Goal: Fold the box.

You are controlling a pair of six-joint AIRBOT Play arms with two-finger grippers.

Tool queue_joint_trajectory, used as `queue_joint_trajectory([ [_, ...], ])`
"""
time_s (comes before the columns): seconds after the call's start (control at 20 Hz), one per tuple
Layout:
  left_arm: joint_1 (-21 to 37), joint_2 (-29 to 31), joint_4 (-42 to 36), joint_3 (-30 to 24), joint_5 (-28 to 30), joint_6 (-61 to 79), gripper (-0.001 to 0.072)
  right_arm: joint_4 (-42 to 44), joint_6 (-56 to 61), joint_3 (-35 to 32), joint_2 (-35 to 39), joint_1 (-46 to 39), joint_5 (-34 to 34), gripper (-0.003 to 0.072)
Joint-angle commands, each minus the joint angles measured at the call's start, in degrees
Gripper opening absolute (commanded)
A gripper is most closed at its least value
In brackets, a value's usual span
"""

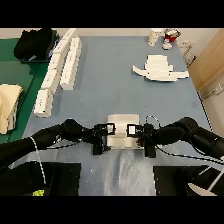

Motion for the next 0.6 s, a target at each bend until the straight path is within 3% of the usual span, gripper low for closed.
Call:
queue_joint_trajectory([
  [0.0, 0.02, 0.00, 0.11, 0.07, 0.00, 0.15, 0.0402, -18.49, 25.66, 2.97, 1.99, -0.04, -12.39, 0.0033],
  [0.15, 0.02, 0.00, 0.09, 0.07, 0.00, 0.15, 0.0402, -35.98, 45.75, 6.82, 2.64, -1.18, -24.57, 0.0004],
  [0.25, 0.02, 0.00, 0.09, 0.07, 0.00, 0.15, 0.0402, -43.85, 56.96, 7.61, 2.69, -4.55, -27.28, 0.0004],
  [0.3, 0.02, 0.00, 0.09, 0.07, 0.00, 0.15, 0.0402, -43.91, 61.00, 7.58, 2.38, -7.61, -27.12, 0.0004],
  [0.4, 0.02, 0.00, 0.09, 0.07, 0.00, 0.15, 0.0402, -37.94, 64.50, 7.56, 0.83, -16.26, -25.77, 0.0004],
  [0.55, 0.02, 0.00, 0.09, 0.07, 0.00, 0.15, 0.0402, -18.91, 60.46, 7.56, -2.43, -31.47, -21.14, 0.0003],
])
